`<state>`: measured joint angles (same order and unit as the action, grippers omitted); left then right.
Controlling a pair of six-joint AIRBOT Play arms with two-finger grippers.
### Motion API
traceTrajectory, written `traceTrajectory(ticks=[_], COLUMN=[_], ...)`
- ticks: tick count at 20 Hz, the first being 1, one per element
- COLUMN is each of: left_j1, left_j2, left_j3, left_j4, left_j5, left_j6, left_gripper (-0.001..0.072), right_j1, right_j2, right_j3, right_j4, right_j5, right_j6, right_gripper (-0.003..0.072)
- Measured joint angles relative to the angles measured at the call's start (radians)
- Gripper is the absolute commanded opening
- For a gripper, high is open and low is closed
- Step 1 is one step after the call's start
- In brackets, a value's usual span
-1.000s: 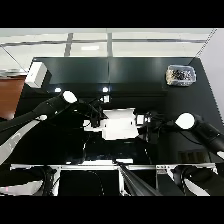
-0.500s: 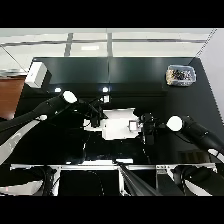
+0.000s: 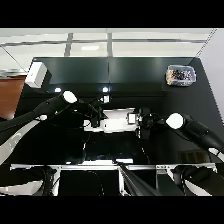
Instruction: Fold the box and place the chain.
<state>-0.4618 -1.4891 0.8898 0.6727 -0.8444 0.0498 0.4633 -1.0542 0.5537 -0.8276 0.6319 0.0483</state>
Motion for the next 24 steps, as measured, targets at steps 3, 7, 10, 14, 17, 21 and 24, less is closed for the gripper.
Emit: traceTrajectory(ticks=[3,7,10,14,17,21,24], left_j1=[0.000,0.000,0.000,0.000,0.000,0.000,0.000], left_j2=[0.000,0.000,0.000,0.000,0.000,0.000,0.000], left_j3=[0.000,0.000,0.000,0.000,0.000,0.000,0.000], left_j4=[0.000,-0.002,-0.002,-0.001,0.000,0.002,0.002], left_j5=[0.000,0.000,0.000,-0.001,-0.004,-0.010,-0.011], left_j6=[0.000,-0.002,-0.002,-0.001,0.000,0.001,0.003], left_gripper=[0.0029,0.0029,0.0029,0.0029,0.0030,0.0030,0.0029], right_j1=[-0.005,-0.028,-0.076,-0.124,-0.136,-0.142,-0.143], right_j2=[0.001,-0.001,-0.008,-0.048,-0.078,-0.097,-0.109], right_j3=[0.016,0.027,0.030,0.032,0.033,0.033,0.030], right_j4=[0.005,0.008,0.047,0.197,0.258,0.300,0.308], right_j5=[-0.026,-0.048,-0.041,0.034,0.071,0.130,0.174], right_j6=[-0.008,-0.011,-0.031,-0.169,-0.233,-0.273,-0.284], right_gripper=[0.0709,0.0709,0.0709,0.0709,0.0709,0.0709,0.0709])
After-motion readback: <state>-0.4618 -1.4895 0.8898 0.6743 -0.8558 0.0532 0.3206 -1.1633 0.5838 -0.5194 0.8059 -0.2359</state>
